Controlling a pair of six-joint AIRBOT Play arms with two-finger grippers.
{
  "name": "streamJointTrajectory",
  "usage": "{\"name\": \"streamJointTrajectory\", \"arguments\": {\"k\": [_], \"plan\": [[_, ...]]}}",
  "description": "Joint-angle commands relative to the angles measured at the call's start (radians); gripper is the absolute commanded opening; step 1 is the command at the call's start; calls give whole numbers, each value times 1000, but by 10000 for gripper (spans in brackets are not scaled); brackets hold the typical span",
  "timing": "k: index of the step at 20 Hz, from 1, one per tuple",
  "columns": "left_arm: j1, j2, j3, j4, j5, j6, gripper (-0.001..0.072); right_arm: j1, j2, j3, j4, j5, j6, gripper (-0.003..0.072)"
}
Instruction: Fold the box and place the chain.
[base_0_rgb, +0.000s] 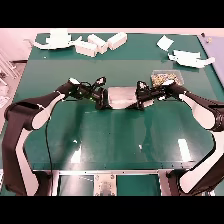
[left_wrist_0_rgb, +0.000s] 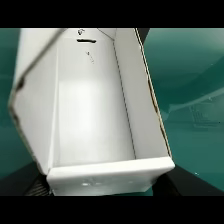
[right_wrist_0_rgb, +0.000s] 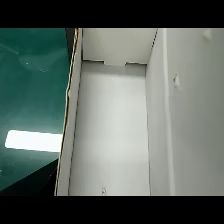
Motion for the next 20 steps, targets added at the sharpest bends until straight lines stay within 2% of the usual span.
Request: {"name": "streamJointTrajectory", "arguments": {"k": [1,5,20], "plan": [[-1,0,1,-1,-3,1,467,0,1,0,2,-3,0,594],[-1,0,1,-26,31,0,466,0,1,0,2,-3,0,594],[-1,0,1,-28,30,0,466,0,1,0,2,-3,0,594]]}}
